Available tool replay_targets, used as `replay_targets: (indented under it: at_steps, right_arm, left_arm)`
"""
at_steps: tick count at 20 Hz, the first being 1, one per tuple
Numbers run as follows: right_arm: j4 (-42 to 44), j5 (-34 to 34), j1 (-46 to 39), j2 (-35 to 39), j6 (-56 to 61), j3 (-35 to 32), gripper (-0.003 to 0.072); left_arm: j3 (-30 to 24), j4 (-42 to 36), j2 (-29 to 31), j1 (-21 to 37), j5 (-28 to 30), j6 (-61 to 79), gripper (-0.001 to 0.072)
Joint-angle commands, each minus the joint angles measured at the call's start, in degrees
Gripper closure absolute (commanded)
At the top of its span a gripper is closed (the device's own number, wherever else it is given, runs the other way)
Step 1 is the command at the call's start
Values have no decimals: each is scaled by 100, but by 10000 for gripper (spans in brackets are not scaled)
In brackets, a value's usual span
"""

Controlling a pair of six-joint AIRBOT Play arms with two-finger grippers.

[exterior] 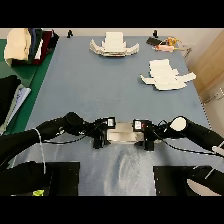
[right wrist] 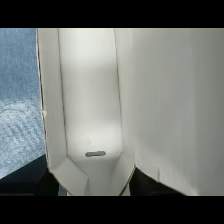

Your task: Fold the box.

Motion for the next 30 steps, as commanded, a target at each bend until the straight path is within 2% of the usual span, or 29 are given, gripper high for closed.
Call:
replay_targets:
  at_steps: [1,12,13,14,15,22,24,27,30]
  right_arm:
    - [-4,0,2,4,-2,2,183]
    - [-4,2,2,4,-2,2,183]
    - [2,9,2,4,4,2,172]
    - [92,9,2,4,2,4,18]
    - [197,-4,2,4,0,7,-34]
    - [52,153,-4,44,13,85,-30]
    - [-210,249,-4,184,457,87,-29]
    - [-1178,326,-4,713,1421,85,-29]
    - [-2131,802,-4,1449,2645,87,-30]
  left_arm:
    - [-2,4,-2,-4,-7,-2,298]
    - [-2,4,-2,-4,-7,-2,299]
    - [-2,4,-2,-4,-7,-2,298]
    - [-2,4,-2,-4,-7,-2,299]
    - [-2,4,-2,-4,-7,-2,298]
    - [-2,4,-2,-4,-7,-2,298]
    - [-2,4,-2,-4,-7,-2,298]
    - [-2,4,-2,-4,-7,-2,298]
    - [-2,4,-2,-4,-7,-2,298]
